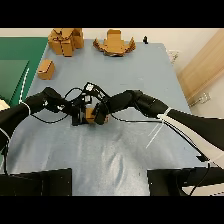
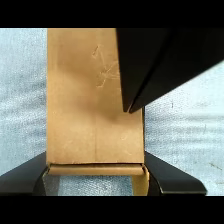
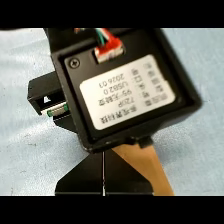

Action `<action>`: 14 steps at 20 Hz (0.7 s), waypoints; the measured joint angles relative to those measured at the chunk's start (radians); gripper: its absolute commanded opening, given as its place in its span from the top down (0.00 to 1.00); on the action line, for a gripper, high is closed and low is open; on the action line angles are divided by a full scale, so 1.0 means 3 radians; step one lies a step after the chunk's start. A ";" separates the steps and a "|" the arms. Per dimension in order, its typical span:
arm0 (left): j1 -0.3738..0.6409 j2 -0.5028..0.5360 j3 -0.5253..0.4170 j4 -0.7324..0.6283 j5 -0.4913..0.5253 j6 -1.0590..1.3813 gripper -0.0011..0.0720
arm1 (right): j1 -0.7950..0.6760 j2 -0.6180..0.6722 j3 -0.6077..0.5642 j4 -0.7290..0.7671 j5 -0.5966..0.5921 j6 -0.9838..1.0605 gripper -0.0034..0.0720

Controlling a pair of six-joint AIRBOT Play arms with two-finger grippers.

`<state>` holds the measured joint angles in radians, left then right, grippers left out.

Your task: Fold the box.

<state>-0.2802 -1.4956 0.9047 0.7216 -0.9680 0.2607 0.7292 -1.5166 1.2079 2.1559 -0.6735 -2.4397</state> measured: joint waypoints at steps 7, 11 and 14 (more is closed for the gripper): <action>0.0001 0.0000 0.0019 0.0000 0.0000 -0.0031 0.97 | -0.0097 0.0296 -0.0001 -0.0456 -0.0071 0.0393 0.95; 0.0001 0.0011 0.0172 -0.0009 -0.0017 -0.0365 0.97 | -0.0350 0.0741 -0.0052 -0.1047 -0.0304 0.0922 0.95; 0.0009 0.0106 0.0360 -0.0001 0.0071 -0.0867 0.97 | -0.0615 0.1119 -0.0215 -0.1339 -0.0375 0.1226 0.95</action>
